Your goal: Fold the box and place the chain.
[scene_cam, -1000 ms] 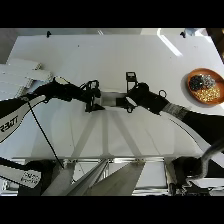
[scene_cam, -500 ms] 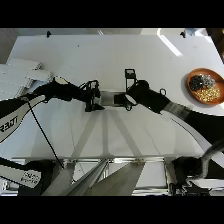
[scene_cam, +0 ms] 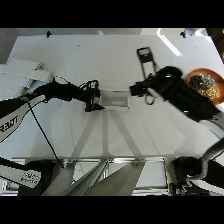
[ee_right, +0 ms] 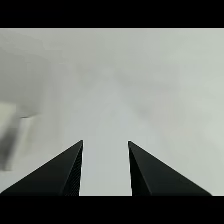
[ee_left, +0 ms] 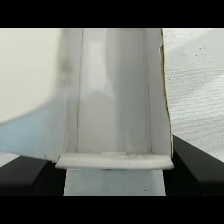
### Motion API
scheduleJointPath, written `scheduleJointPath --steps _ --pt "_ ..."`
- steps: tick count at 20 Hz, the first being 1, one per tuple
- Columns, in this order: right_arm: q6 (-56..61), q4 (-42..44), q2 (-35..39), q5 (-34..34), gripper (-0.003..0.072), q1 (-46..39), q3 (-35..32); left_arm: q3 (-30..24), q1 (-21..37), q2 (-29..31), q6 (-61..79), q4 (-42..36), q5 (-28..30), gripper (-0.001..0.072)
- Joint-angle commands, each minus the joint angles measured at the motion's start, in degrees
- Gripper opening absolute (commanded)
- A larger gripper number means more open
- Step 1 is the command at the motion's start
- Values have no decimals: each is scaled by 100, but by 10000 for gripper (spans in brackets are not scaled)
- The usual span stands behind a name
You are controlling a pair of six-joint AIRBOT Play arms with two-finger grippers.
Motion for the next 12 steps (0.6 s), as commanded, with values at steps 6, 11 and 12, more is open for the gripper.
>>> scheduleJointPath --steps 6,11,12 --pt "-2074 0 511 -140 330 -3217 2 2 0 4 0 0 -2 374" --pt "-2929 1196 72 -634 476 -5648 -11 2 0 4 0 -2 -2 374" --pt "-3226 1528 -166 -625 477 -6026 -11 2 0 4 0 0 -2 374"
